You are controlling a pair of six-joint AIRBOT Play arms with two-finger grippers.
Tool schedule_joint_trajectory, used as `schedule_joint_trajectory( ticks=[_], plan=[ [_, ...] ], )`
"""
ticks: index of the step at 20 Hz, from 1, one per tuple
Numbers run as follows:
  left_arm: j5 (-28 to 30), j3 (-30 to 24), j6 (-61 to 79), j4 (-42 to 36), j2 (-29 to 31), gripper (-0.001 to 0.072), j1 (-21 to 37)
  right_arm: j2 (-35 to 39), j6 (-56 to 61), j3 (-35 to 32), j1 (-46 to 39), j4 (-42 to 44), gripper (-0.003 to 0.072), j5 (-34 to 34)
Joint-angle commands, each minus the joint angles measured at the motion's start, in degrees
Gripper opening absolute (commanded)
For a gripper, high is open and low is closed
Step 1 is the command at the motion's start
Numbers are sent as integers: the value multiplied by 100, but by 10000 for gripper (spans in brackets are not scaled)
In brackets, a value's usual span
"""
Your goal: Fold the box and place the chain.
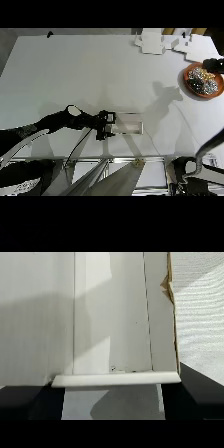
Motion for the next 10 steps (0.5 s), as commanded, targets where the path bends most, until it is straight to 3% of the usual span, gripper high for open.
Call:
schedule_joint_trajectory(
  ticks=[1,10],
  plan=[
    [2,0,0,0,2,207,2,-656,-4,2,-361,-15,220,-291],
    [0,0,0,0,2,207,2,-1211,-273,0,-476,7,221,-431]
  ],
)
